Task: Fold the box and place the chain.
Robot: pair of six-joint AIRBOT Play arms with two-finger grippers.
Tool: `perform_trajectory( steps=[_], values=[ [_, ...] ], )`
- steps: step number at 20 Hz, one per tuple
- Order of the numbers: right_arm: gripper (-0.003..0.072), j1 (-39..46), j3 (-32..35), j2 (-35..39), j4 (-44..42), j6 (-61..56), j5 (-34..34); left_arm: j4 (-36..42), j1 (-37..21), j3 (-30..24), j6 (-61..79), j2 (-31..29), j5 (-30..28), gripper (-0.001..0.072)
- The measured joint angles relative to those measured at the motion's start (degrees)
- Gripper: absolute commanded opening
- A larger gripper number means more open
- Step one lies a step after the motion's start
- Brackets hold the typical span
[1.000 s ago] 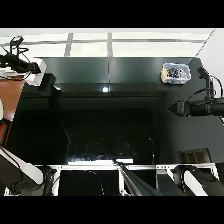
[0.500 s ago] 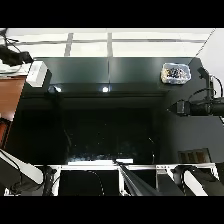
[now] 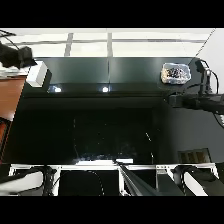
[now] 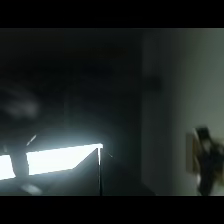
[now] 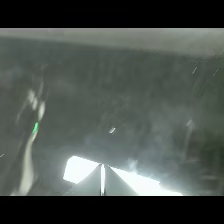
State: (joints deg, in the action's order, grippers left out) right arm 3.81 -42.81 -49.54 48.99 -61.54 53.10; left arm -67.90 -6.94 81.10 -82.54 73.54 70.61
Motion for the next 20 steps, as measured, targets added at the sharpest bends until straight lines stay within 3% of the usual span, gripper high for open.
perform_trajectory(
  steps=[4, 7, 11, 20],
  values=[
    [0.0018, -1.88, 2.95, 0.00, 4.07, 0.46, -6.60, 0.39, 6.80, -28.22, -0.28, -19.21, -11.10, 0.0023],
    [0.0018, -2.32, 3.80, 0.00, 5.40, 0.63, -7.54, -0.07, 8.57, -40.17, -0.39, -28.35, -15.06, 0.0024],
    [0.0018, -2.56, 4.22, 0.00, 6.16, 0.68, -8.09, -0.22, 9.38, -45.66, -0.37, -33.27, -16.79, 0.0024],
    [0.0018, -2.56, 4.33, 0.00, 6.49, 0.70, -8.35, -0.22, 9.62, -47.63, -0.37, -34.77, -17.64, 0.0024]
  ],
)
